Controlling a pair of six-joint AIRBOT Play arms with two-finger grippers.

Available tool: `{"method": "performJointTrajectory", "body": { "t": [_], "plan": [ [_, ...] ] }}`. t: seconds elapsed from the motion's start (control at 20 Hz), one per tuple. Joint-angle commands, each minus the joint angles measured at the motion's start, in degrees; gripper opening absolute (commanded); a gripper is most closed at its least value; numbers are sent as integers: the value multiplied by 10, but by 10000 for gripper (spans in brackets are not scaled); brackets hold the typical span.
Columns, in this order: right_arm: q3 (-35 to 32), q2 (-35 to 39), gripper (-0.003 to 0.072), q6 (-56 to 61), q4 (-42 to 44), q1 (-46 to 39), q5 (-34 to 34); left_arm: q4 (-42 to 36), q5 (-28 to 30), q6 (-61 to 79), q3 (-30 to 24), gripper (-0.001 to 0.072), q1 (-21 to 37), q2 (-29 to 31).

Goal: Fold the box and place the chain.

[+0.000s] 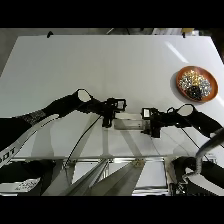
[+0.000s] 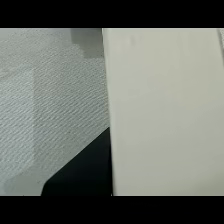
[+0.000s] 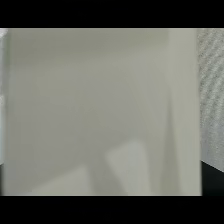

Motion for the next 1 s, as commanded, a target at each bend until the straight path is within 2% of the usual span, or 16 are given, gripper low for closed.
{"method": "performJointTrajectory", "body": {
  "t": [0.0,0.05,0.15,0.2,0.25,0.3,0.4,0.8,0.85,0.95],
  "plan": [
    [0,-13,561,-4,5,0,-1,0,0,0,0,9,0,0],
    [0,-14,525,-5,6,0,-1,0,0,0,0,9,0,0],
    [0,-14,513,-5,6,0,-1,0,0,0,0,9,0,0],
    [0,-14,436,-5,5,0,-1,0,0,0,0,9,0,0],
    [0,-14,391,-5,6,0,0,0,0,0,0,9,0,0],
    [0,-14,390,-5,5,0,0,0,0,0,0,10,0,0],
    [0,-14,338,-5,5,0,0,0,0,0,0,10,0,0],
    [0,-14,342,0,3,0,2,0,0,0,0,12,0,2],
    [0,-14,341,0,3,0,1,0,0,0,0,46,0,4],
    [0,-14,341,0,3,0,1,0,1,0,0,317,1,10]
  ]
}}
